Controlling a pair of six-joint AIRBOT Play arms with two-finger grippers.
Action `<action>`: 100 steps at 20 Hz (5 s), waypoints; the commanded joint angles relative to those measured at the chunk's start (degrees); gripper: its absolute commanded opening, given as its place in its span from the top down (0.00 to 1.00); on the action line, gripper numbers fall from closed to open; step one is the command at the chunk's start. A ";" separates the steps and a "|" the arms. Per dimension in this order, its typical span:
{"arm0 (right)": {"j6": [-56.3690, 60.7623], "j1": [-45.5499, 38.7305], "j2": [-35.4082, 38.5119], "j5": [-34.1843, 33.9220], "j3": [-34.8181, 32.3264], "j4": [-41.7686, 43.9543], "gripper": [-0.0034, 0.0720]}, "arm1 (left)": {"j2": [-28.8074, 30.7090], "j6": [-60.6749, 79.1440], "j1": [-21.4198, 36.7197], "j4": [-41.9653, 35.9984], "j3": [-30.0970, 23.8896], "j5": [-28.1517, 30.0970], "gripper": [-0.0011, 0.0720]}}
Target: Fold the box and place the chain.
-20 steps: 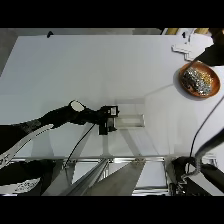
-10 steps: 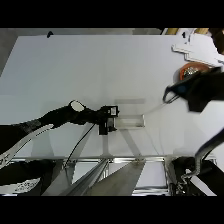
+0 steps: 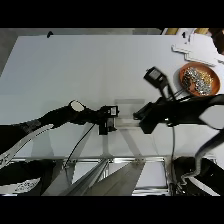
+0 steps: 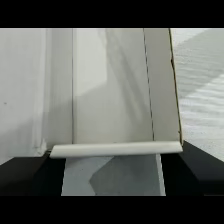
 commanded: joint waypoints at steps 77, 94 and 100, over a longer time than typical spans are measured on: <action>11.52 -22.60 -26.93 -3.17 1.53 -21.46 0.61 | 0.00 0.02 -0.02 0.02 0.04 0.00 0.79; 12.02 -22.51 -31.76 -2.86 1.51 -21.40 0.88 | 0.00 0.02 0.00 0.02 0.04 0.00 0.79; 11.56 -22.51 -26.67 -0.39 1.51 -21.40 0.93 | 0.00 0.02 0.00 0.02 0.04 0.02 0.79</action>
